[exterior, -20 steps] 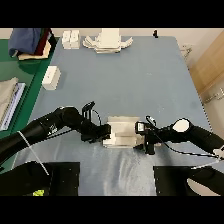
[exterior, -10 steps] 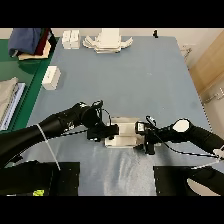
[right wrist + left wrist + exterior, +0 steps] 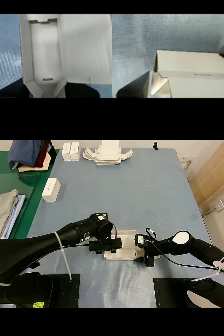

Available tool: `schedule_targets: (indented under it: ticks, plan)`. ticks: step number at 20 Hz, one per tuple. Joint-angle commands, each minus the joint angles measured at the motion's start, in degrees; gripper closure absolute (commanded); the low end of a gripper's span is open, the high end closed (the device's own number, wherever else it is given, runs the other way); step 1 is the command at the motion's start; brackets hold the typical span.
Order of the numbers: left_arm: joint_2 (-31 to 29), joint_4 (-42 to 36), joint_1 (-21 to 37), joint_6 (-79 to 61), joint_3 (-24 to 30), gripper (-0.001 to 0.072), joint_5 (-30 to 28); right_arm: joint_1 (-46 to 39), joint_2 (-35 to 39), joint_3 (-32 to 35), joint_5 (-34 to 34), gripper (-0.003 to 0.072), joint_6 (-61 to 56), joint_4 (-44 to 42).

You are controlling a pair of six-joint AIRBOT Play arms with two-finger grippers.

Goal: Fold the box.

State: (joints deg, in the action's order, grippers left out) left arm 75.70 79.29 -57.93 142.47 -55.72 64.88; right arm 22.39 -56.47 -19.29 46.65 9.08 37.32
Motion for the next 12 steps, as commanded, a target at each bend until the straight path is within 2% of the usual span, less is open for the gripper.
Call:
schedule_targets:
  ticks: [1,6,12]
  plan:
    - [3.63,2.86,-2.64,2.14,-3.76,0.0349,3.06,-0.02,0.00,-0.04,-0.22,0.0173,-0.02,0.17]
    - [4.44,3.08,-3.41,2.69,-7.34,0.0350,1.66,-0.02,0.00,-0.04,-0.22,0.0173,-0.02,0.17]
    - [5.33,3.08,-3.41,2.43,-7.54,0.0348,2.78,-0.02,0.00,-0.04,-0.22,0.0173,-0.02,0.17]
